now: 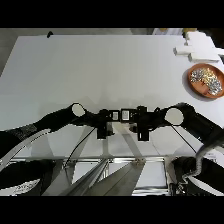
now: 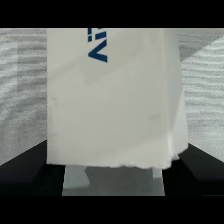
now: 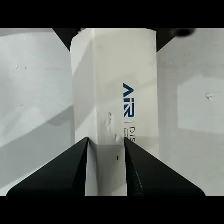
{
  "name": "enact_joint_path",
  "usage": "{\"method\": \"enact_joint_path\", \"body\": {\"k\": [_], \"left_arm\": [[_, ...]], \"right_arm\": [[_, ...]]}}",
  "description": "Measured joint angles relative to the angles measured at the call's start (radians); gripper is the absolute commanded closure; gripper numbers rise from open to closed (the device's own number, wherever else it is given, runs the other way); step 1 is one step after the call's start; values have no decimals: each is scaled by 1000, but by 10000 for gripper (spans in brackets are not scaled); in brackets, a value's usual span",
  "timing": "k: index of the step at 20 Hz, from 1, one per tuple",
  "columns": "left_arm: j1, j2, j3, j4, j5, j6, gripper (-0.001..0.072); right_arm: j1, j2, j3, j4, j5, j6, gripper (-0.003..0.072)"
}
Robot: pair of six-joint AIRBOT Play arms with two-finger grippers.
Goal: Fold the box and place the chain.
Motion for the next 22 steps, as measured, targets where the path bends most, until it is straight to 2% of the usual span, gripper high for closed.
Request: {"method": "enact_joint_path", "body": {"k": [18,19,20,21,22], "left_arm": [[0,0,0,1,1,3,530],[0,0,0,1,1,3,530],[0,0,0,2,1,3,530],[0,0,0,3,1,6,530],[0,0,0,3,1,6,530]], "right_arm": [[0,14,-4,3,-17,17,504],[0,9,-7,5,-10,17,481],[0,6,-10,6,-1,18,416],[0,3,-13,3,5,17,386],[0,1,-14,4,13,17,386]]}}
